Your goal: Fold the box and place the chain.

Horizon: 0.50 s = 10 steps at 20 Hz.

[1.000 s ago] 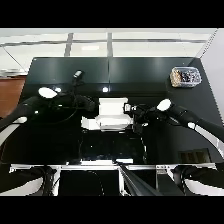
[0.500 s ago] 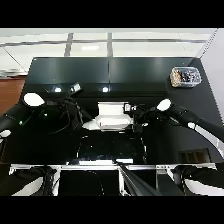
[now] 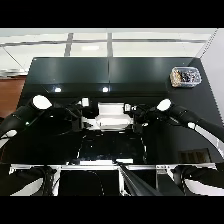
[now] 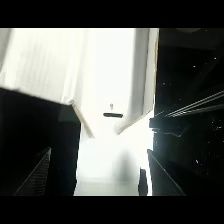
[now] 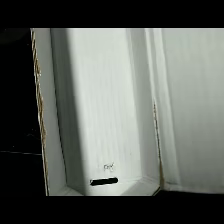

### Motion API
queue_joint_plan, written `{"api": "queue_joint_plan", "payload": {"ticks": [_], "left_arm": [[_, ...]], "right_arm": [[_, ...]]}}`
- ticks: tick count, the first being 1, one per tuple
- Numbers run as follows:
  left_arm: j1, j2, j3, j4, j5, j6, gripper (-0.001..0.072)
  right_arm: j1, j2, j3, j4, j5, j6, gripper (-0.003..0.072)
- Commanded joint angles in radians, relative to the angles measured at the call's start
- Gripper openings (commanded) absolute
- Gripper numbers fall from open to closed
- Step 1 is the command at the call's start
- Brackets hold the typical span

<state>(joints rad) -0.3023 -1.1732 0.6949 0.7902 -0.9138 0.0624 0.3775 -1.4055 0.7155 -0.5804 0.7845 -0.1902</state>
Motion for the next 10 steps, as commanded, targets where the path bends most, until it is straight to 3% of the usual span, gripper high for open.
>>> {"api": "queue_joint_plan", "payload": {"ticks": [1,8,9,10], "left_arm": [[-0.054,-0.020,-0.001,0.005,0.056,0.060,0.0712],[-0.091,-0.066,0.000,-0.029,0.101,0.058,0.0708],[-0.097,-0.067,0.000,-0.045,0.102,0.058,0.0666],[-0.103,-0.067,0.000,-0.055,0.101,0.051,0.0543]], "right_arm": [[0.000,0.000,0.000,0.000,0.000,0.000,0.0219],[0.000,0.000,0.000,0.000,0.000,0.000,0.0219],[0.000,0.000,0.000,0.000,0.000,0.000,0.0219],[0.000,0.000,0.000,0.000,0.000,0.000,0.0219]]}}
